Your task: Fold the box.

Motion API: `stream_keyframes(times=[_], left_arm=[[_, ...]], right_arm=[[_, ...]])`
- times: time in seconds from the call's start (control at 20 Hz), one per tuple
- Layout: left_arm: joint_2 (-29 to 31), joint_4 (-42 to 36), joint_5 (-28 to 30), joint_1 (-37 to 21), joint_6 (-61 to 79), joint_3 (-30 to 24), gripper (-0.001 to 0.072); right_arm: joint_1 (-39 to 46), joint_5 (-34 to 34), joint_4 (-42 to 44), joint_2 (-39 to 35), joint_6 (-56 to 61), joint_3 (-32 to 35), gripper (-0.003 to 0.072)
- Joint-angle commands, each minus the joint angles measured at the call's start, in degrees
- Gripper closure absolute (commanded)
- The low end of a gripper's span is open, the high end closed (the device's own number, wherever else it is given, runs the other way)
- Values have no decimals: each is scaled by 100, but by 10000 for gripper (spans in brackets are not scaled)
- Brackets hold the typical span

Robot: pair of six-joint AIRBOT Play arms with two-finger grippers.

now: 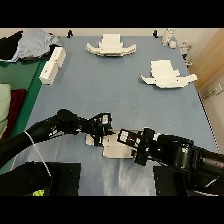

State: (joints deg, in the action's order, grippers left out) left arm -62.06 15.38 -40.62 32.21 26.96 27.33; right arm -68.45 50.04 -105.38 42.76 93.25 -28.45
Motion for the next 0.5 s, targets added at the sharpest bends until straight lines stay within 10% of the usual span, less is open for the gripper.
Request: stream_keyframes(times=[0.0,0.25,0.45], left_arm=[[0,2,0,-4,0,2,696],[0,2,0,-4,0,2,696],[0,2,0,-4,0,2,696]], right_arm=[[111,225,-66,-39,793,-15,165],[208,522,-22,26,1475,-15,73],[-96,603,990,26,-105,-11,10]])
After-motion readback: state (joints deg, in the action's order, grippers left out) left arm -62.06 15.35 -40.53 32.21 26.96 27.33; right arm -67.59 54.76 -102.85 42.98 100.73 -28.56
